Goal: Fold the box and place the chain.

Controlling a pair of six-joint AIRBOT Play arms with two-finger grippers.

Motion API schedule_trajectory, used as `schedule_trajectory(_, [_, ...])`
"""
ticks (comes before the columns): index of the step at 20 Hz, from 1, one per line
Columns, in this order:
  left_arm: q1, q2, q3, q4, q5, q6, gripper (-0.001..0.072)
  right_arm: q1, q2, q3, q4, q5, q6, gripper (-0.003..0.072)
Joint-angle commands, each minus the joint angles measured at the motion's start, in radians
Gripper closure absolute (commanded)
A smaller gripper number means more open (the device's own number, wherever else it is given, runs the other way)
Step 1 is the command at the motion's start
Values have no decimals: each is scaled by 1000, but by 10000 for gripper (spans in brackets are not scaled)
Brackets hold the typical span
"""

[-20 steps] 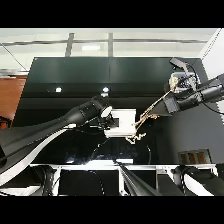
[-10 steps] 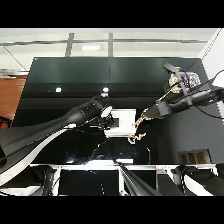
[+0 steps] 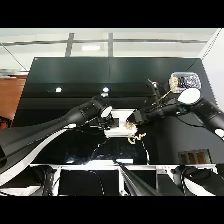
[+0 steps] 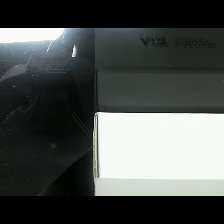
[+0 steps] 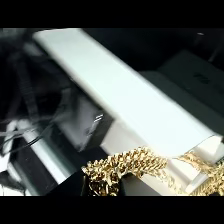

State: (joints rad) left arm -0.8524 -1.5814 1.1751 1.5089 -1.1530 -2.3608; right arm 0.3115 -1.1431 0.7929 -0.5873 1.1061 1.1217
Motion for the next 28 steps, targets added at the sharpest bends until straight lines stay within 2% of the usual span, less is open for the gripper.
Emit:
schedule_trajectory(1, [0, 0, 0, 1, 3, 0, 678, 32, -32, -34, -3, -116, 16, 507])
schedule_trajectory(2, [0, 0, 0, 1, 3, 0, 678, 14, -29, -33, -4, -114, 17, 357])
schedule_trajectory(4, [0, 0, 0, 1, 3, 0, 678, -58, -11, -28, -9, -68, 17, 357])
schedule_trajectory(7, [0, 0, 0, 1, 4, 0, 678, -243, 48, -20, -47, -17, 16, 357])
schedule_trajectory(9, [0, 0, 0, 0, 3, 0, 678, -360, 71, -21, -175, -59, 56, 358])
schedule_trajectory(11, [0, 0, 0, 0, 3, 0, 678, -428, 66, -31, -385, -191, 163, 328])
schedule_trajectory(12, [0, 0, 0, 0, 3, 0, 678, -437, 57, -42, -480, -263, 231, 48])
schedule_trajectory(13, [0, 0, 0, 0, 3, 0, 678, -438, 37, -46, -550, -321, 282, -29])
schedule_trajectory(17, [0, 0, 0, 1, 5, 0, 678, -428, -73, -33, -574, -586, 436, -23])
schedule_trajectory(18, [0, 0, 0, 0, 5, 0, 678, -428, -116, -6, -573, -607, 448, -23])
schedule_trajectory(22, [0, 0, 0, 0, 5, 0, 678, -428, -304, 162, -566, -527, 491, -22])
schedule_trajectory(24, [0, 0, 0, 0, 4, 0, 678, -428, -357, 217, -566, -520, 523, -21])
schedule_trajectory(25, [0, 0, 0, 0, 4, 0, 678, -428, -374, 230, -566, -523, 539, 1])
schedule_trajectory(26, [0, 0, 0, 0, 4, 0, 678, -428, -386, 233, -564, -531, 557, 96])
schedule_trajectory(28, [0, 0, 0, 0, 4, 0, 678, -428, -404, 233, -562, -537, 579, 97])
